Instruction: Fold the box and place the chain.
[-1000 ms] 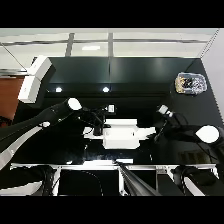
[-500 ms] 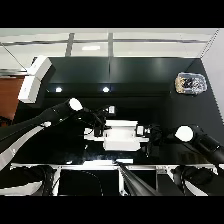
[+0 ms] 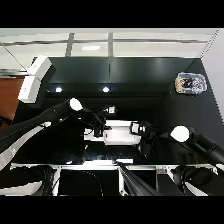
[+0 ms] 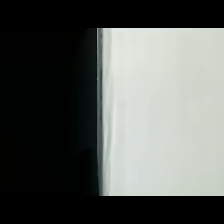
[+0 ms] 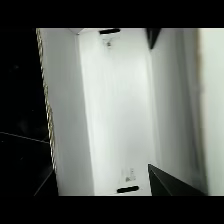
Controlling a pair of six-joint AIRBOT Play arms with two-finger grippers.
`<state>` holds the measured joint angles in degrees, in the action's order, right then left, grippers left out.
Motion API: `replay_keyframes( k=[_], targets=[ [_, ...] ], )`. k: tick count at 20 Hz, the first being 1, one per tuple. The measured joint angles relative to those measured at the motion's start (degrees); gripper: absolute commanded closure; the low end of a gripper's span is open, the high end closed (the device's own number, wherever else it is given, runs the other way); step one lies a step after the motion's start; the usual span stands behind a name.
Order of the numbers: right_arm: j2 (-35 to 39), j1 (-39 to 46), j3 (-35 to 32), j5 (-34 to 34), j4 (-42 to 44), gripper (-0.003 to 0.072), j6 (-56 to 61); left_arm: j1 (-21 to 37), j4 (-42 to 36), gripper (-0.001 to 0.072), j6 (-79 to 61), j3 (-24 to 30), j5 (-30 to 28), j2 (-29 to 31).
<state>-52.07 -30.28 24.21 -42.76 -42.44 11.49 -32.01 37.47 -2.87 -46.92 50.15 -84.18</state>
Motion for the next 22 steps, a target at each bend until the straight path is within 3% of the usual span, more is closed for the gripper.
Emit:
replay_keyframes(
  k=[6, 16, 22],
  targets=[
    [0.0, 4.8, 2.6, -1.6, -0.2, 0.0040, -0.9, 0.0, 0.0, 0.0685, 0.2, 0.0, 0.0, 0.0],
    [0.0, 7.1, 3.1, 1.0, -1.0, 0.0040, -1.2, 0.0, 0.0, 0.0685, 0.0, 0.0, -0.1, 0.0],
    [-0.1, 8.4, 2.5, -0.7, 1.1, 0.0041, -2.2, 0.0, 0.0, 0.0685, 0.1, 0.0, 0.0, 0.0]
  ],
)
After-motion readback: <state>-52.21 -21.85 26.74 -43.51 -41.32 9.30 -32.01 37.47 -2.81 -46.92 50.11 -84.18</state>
